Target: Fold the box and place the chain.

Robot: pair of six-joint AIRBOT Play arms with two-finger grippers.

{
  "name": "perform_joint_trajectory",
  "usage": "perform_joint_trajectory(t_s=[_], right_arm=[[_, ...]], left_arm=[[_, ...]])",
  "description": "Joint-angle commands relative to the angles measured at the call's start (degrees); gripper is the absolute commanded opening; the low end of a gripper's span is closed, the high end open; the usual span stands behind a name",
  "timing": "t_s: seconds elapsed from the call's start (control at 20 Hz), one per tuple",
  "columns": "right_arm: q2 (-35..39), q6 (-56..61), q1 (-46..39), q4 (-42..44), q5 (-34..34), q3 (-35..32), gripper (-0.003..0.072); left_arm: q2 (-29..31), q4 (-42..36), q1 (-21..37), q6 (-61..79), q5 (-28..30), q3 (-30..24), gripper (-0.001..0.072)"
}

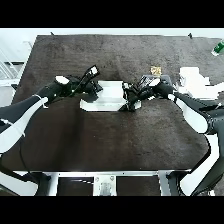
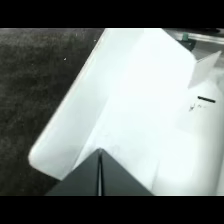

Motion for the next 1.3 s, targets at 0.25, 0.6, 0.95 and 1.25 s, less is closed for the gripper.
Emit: perform_joint_trajectory(t_s=[0.25, 0.6, 0.95, 1.25], right_arm=[[0.0, 0.0, 0.1, 0.0, 0.0, 0.0, 0.0455], [0.0, 0.0, 0.1, 0.0, 0.0, 0.0, 0.0455], [0.0, 0.0, 0.1, 0.0, 0.0, 0.0, 0.0455], [0.0, 0.0, 0.1, 0.0, 0.0, 0.0, 0.0455]], left_arm=[[-1.7, 2.3, 0.0, -0.7, -0.1, 0.1, 0.0018], [-3.0, 4.9, 0.0, -1.0, -0.2, 0.2, 0.0019], [-1.0, 5.8, 4.3, -4.7, -12.4, 5.5, 0.0019], [2.0, 22.8, 7.2, -5.6, -26.8, 7.2, 0.0705]])
